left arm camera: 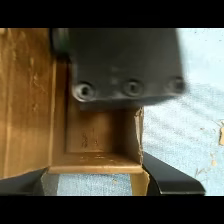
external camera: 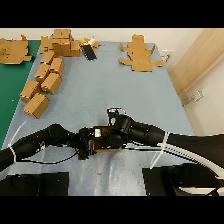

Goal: Fold the box.

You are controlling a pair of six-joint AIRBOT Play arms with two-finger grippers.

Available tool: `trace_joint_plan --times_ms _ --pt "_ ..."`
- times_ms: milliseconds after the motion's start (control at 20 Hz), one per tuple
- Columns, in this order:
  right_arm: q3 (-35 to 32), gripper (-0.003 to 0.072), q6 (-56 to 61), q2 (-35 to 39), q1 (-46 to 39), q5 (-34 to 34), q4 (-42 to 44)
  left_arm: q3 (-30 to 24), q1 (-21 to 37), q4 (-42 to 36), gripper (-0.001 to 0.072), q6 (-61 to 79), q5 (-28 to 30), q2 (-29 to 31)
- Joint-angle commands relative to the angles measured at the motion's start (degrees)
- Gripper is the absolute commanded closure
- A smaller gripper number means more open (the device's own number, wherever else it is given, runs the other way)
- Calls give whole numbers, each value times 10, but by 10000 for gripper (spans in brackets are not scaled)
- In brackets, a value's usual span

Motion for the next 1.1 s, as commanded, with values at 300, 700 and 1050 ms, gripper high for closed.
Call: trace_joint_plan --times_ms 300,700,1050 --pt "0 334 47 120 -1 -92 -27 1 0 0 238 -1 1 0" --pt "-176 685 -150 266 -196 83 84 1 0 0 238 -1 1 0" --pt "-179 685 -924 92 -565 -3 692 1 0 0 238 -1 1 0"
